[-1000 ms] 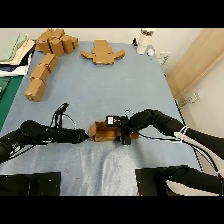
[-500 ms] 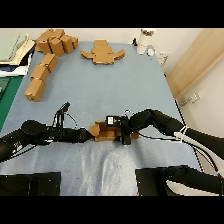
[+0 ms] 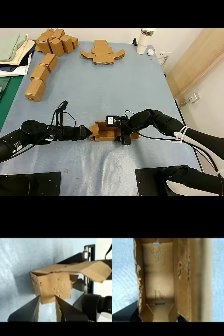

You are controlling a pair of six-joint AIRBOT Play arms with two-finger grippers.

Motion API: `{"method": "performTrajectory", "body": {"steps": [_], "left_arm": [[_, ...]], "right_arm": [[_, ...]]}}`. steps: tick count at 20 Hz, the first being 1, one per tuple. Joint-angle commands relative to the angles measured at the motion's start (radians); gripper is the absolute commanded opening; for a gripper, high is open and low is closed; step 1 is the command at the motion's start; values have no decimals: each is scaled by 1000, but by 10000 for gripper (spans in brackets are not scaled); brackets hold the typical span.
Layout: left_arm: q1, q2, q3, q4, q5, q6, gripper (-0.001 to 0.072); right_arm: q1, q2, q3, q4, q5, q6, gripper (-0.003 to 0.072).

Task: Fold the box.

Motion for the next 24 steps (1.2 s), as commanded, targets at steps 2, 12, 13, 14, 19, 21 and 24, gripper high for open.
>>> {"method": "performTrajectory", "body": {"steps": [2,12,13,14,19,21,24], "left_arm": [[1,-1,1,-85,48,-6,312],[-130,-19,13,-24,195,-114,518],[-156,-19,16,-6,217,-140,518],[-179,-19,21,10,228,-149,518],[-211,-29,35,35,250,-182,517],[-219,-58,66,119,240,-266,516],[-257,-122,150,357,195,-492,428]], "right_arm": [[0,0,0,0,0,0,519],[0,0,0,0,0,0,519],[0,0,0,0,0,0,519],[0,0,0,0,0,0,519],[0,0,0,0,0,0,519],[0,0,0,0,0,0,519],[0,0,0,0,0,0,519]]}}
